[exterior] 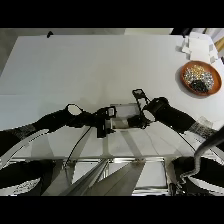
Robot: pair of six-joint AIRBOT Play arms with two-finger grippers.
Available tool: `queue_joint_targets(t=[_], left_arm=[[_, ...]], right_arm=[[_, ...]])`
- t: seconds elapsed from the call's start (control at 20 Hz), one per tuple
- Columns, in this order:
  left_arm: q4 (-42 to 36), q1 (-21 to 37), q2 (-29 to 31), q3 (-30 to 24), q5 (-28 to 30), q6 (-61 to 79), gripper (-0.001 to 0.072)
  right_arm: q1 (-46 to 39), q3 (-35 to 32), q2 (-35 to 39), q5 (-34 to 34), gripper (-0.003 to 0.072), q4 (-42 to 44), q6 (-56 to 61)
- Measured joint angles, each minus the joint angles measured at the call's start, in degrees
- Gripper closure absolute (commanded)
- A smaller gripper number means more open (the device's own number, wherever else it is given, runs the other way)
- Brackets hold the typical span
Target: Fold the box and place the chain.
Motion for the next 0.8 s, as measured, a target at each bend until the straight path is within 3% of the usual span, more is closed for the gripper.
queue_joint_targets(t=[0.05, 0.1, 0.55, 0.8], left_arm=[[0.13, 0.0, 0.0, 0.0, 0.0, 0.13, 0.0678], [0.37, 0.0, 0.0, 0.0, -0.02, 0.5, 0.0678], [0.31, 0.0, 0.0, 0.0, -0.02, 0.28, 0.0678], [0.26, 0.0, 0.0, 0.0, -0.02, 0.26, 0.0678]], right_arm=[[0.09, 0.0, 0.0, -0.02, 0.0465, -0.04, -0.33], [0.22, 0.0, 0.0, -0.39, 0.041, 0.26, -0.57], [0.02, 0.5, 0.0, -0.31, 0.0413, -0.55, 0.17], [-0.9, 0.68, -0.2, 0.37, 0.0454, -1.86, 1.07]])
